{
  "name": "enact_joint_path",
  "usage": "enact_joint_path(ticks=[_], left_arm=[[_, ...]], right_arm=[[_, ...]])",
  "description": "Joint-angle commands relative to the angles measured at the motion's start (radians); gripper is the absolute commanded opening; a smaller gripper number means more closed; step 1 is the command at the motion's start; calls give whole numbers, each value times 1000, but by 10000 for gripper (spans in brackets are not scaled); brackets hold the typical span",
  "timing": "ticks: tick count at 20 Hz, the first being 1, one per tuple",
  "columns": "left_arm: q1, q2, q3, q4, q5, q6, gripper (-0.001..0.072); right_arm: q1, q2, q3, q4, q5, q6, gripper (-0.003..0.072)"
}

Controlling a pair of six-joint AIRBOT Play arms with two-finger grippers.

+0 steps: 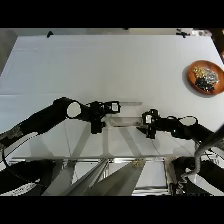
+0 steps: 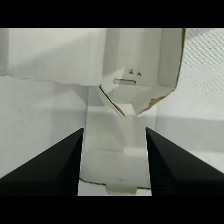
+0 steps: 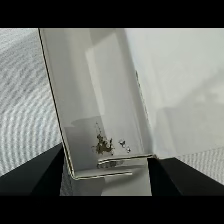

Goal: Fold the box and place the chain.

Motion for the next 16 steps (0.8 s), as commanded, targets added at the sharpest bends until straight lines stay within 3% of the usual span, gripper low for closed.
enact_joint_path(ticks=[1,14,16], left_arm=[[-1,-25,-1,-21,35,32,448],[0,-64,-2,-50,-13,200,433],[1,-64,-2,-84,-8,209,365]], right_arm=[[0,0,0,0,0,0,403],[0,0,0,0,0,0,403],[0,0,0,0,0,0,403]])
